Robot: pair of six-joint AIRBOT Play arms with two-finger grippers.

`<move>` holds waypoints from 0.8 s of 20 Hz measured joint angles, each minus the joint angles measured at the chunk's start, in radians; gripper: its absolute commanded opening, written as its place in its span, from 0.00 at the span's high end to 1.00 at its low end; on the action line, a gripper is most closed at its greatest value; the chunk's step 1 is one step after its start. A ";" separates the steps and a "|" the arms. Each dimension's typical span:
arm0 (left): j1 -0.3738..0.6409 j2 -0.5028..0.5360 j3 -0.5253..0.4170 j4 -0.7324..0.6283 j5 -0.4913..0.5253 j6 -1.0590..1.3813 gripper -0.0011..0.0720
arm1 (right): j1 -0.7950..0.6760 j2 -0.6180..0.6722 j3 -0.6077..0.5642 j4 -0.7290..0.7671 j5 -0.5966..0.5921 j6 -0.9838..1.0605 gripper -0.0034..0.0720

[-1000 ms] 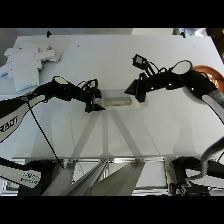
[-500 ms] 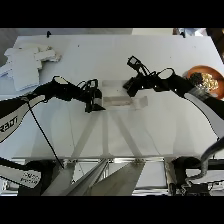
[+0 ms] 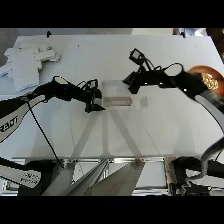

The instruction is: Fold the box and place the chain.

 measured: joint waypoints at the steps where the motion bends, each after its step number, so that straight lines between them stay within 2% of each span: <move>1: 0.000 0.000 0.000 0.000 0.000 0.000 0.60 | -0.003 0.034 0.000 -0.032 0.024 0.000 0.95; 3: 0.000 0.000 0.000 0.000 0.000 0.000 0.60 | -0.023 0.082 0.000 -0.123 0.100 0.000 0.95; 4: 0.000 0.000 0.000 0.000 0.000 0.000 0.60 | -0.035 0.094 0.000 -0.166 0.142 0.000 0.88; 6: 0.000 0.000 0.000 0.000 0.000 -0.001 0.60 | -0.063 0.096 -0.002 -0.257 0.235 0.000 0.40; 7: 0.000 0.000 0.000 0.000 0.000 -0.001 0.60 | -0.075 0.089 -0.005 -0.289 0.270 -0.001 0.32; 12: 0.000 0.000 0.000 0.000 0.000 -0.001 0.60 | -0.093 -0.023 -0.014 -0.369 0.319 -0.043 0.32; 16: 0.000 0.000 0.000 0.000 0.000 -0.002 0.60 | -0.071 -0.121 -0.016 -0.351 0.275 -0.140 0.36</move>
